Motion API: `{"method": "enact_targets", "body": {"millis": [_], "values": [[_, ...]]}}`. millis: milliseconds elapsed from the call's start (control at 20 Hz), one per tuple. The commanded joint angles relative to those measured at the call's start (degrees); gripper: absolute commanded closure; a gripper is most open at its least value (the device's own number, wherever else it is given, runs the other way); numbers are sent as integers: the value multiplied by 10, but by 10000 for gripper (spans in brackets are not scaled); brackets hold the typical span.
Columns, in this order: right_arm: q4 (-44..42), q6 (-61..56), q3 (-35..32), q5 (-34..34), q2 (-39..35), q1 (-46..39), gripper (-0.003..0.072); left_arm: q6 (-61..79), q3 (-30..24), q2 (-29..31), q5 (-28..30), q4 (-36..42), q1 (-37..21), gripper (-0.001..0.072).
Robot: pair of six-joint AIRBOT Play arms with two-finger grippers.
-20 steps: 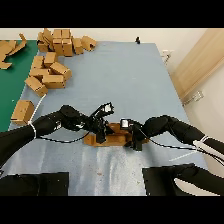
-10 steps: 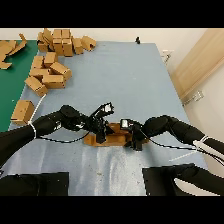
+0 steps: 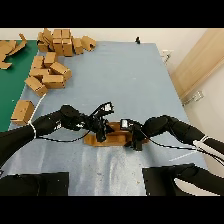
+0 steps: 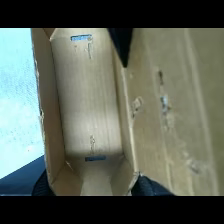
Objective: Fold the box.
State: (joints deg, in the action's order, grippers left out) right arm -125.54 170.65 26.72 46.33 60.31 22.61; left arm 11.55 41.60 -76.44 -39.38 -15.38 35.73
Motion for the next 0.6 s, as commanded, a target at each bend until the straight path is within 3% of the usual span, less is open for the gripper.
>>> {"method": "enact_targets", "body": {"millis": [0, 550], "values": [[0, 0, 0, 0, 0, 0, 192, 2, 0, 0, 7, -1, 0, 697], [0, 0, 0, 0, 0, 0, 192, 0, 0, 0, 4, -1, 0, 686]]}}
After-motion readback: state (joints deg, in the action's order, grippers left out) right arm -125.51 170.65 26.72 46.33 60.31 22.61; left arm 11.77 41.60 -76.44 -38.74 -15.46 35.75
